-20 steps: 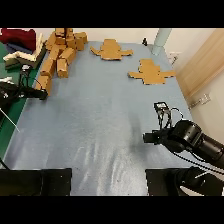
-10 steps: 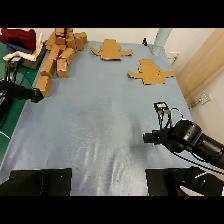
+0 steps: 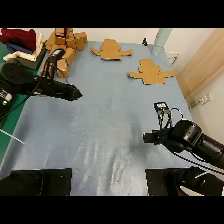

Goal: Fold the box.

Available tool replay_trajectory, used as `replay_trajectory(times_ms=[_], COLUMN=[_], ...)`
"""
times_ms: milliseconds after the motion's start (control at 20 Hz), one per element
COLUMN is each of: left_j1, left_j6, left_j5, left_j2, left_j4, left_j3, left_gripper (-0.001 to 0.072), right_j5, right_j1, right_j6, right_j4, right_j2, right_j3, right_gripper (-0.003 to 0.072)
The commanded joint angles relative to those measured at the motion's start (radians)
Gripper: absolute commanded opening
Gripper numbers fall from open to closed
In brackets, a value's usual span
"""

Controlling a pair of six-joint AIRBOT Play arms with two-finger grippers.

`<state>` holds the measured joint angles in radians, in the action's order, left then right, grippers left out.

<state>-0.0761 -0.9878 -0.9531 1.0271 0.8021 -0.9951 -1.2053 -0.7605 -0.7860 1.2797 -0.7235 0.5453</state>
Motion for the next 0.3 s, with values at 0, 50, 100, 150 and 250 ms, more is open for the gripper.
replay_trajectory(times_ms=[0, 50, 100, 150, 250], left_j1=[-0.097, -0.106, -0.111, -0.111, -0.111], left_j6=[-0.019, -0.019, -0.019, -0.019, -0.019], left_j5=[0.06, 0.06, 0.06, 0.06, 0.06], left_j2=[0.037, 0.039, 0.039, 0.039, 0.039], left_j4=[-0.018, -0.017, -0.018, -0.019, -0.018], left_j3=[-0.001, -0.001, -0.001, -0.001, -0.001], left_gripper=[0.0015, 0.0015, 0.0015, 0.0015, 0.0016], right_j5=[0.0, 0.0, 0.0, 0.0, 0.0], right_j1=[0.0, 0.0, 0.0, 0.0, 0.0], right_j6=[0.0, 0.0, 0.0, 0.0, 0.0], right_j4=[0.0, 0.0, 0.0, 0.0, 0.0], right_j2=[0.0, 0.0, 0.0, 0.0, 0.0], right_j3=[0.001, 0.001, 0.001, 0.001, 0.001], right_gripper=[0.0004, 0.0004, 0.0004, 0.0004, 0.0004])
